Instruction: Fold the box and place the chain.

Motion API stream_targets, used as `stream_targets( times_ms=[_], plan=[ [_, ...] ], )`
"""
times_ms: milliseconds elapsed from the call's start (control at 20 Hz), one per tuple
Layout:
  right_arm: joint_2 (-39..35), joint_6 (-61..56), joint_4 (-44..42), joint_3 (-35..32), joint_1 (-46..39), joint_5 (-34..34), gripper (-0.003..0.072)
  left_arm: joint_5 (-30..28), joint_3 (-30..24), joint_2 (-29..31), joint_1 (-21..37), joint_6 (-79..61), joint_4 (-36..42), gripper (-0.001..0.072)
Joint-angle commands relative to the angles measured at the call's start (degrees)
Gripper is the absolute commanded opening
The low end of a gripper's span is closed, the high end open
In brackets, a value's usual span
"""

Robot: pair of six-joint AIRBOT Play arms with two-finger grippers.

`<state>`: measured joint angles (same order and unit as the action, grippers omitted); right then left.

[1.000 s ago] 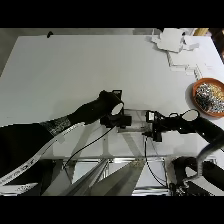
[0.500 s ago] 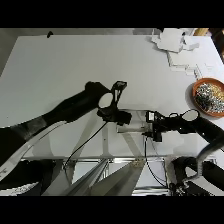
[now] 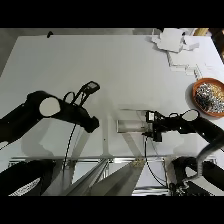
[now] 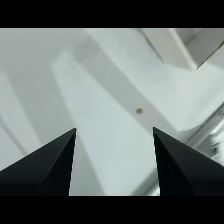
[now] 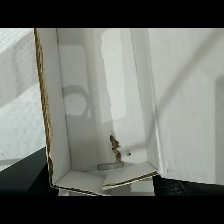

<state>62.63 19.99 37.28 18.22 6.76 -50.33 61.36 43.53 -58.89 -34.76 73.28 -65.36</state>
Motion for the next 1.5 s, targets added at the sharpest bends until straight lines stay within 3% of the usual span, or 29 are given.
stream_targets(
  times_ms=[0, 100, 300, 400, 550, 750, 800, 850, 1200, 1300, 1450],
  plan=[
    [0.0, 0.0, 0.0, 0.0, 0.0, 0.0, 0.0396, -7.5, -11.3, 4.0, 5.7, -42.3, 11.0, 0.0545],
    [0.0, 0.0, 0.0, 0.0, 0.0, 0.0, 0.0396, -8.8, -13.6, 2.5, 6.3, -59.4, 15.4, 0.0542],
    [0.0, 0.0, 0.0, 0.0, 0.0, 0.0, 0.0396, -16.5, -13.7, -5.6, 5.3, -73.0, 28.9, 0.0515],
    [0.0, 0.0, 0.0, 0.0, 0.0, 0.0, 0.0396, -22.3, -13.6, -9.5, 3.1, -84.1, 35.3, 0.0527],
    [0.0, 0.0, 0.0, 0.0, 0.0, 0.0, 0.0396, -23.2, -12.6, -14.1, -1.2, -98.9, 39.3, 0.0524],
    [0.0, 0.0, 0.0, 0.0, 0.0, 0.0, 0.0396, -18.6, -4.4, -21.4, -2.8, -91.9, 38.7, 0.0528],
    [0.0, 0.0, 0.0, 0.0, 0.0, 0.0, 0.0396, -19.1, -3.6, -22.2, -2.8, -91.9, 38.5, 0.0575],
    [0.0, 0.0, 0.0, 0.0, 0.0, 0.0, 0.0396, -19.6, -3.5, -22.5, -2.9, -92.7, 38.2, 0.0605],
    [0.0, 0.0, 0.0, 0.0, 0.0, 0.0, 0.0396, -17.4, -4.7, -22.5, -2.9, -92.5, 36.4, 0.0611],
    [0.0, 0.0, 0.0, 0.0, 0.0, 0.0, 0.0396, -17.5, -4.7, -22.5, -3.2, -92.5, 38.0, 0.0659],
    [0.0, 0.0, 0.0, 0.0, 0.0, 0.0, 0.0396, -18.3, -4.7, -23.6, -4.3, -92.5, 41.1, 0.0662]
  ],
)
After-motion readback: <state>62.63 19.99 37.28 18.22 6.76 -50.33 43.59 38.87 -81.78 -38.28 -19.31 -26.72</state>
